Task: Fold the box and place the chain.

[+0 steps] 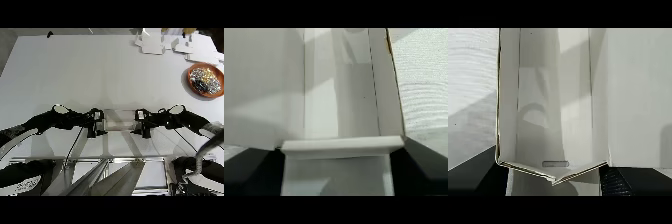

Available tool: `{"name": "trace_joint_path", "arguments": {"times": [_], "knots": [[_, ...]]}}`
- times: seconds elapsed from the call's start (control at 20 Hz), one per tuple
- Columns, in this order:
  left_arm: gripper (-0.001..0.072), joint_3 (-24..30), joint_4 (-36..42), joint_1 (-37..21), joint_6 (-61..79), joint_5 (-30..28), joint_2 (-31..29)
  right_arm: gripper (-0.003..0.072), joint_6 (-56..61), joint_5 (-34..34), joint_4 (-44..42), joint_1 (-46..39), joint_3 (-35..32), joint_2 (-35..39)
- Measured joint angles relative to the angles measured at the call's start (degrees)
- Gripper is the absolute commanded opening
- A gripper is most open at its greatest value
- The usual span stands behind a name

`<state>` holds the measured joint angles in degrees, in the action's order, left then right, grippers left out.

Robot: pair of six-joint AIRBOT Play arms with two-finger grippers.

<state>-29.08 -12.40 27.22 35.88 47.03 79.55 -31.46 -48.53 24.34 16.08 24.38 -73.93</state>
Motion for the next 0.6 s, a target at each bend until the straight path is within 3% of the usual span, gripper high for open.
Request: {"name": "trace_joint_path", "arguments": {"times": [0.05,0.6], "knots": [[0.0252,0.0,0.07,0.0,0.15,-0.04,0.02,0.0299,-0.04,0.04,0.0,0.0,0.0,0.0],[0.0256,0.0,-0.11,0.0,0.0,-0.02,0.02,0.0299,-0.07,-0.07,0.02,0.0,0.0,0.0]]}}
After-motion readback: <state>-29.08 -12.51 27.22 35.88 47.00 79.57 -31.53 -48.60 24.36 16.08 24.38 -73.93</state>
